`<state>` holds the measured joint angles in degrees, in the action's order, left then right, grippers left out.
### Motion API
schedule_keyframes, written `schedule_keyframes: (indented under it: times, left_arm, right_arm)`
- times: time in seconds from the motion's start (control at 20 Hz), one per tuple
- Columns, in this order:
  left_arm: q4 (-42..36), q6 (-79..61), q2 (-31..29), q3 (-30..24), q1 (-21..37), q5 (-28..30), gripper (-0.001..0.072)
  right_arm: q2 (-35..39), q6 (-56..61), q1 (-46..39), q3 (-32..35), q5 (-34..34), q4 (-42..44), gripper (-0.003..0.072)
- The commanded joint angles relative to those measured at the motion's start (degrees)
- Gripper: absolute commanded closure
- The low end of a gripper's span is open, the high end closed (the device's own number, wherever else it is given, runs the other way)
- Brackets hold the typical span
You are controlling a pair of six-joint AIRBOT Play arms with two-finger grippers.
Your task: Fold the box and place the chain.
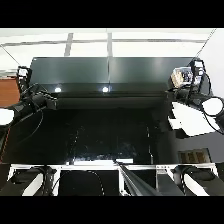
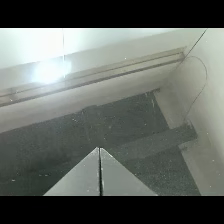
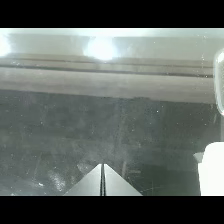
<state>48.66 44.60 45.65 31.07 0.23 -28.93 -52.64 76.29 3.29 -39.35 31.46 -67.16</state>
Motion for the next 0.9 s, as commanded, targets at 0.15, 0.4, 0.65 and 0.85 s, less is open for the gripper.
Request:
schedule_keyframes:
  times: [0.15,0.4,0.65,0.85]
  left_arm:
    - [0.0,0.0,0.0,0.0,0.0,0.0,0.0687]
    - [0.0,0.0,0.0,0.0,0.0,0.0,0.0687]
    - [0.0,0.0,0.0,0.0,0.0,0.0,0.0687]
    - [-0.2,0.0,0.0,0.0,-0.1,0.0,0.0687]
  right_arm:
    - [0.0,0.0,0.0,0.0,0.0,0.0,0.0674]
    - [0.0,0.0,0.0,0.0,0.0,0.0,0.0674]
    - [0.0,0.0,0.0,0.0,-0.8,3.1,0.0674]
    - [0.0,0.0,-0.4,0.0,-2.5,2.7,-0.0034]
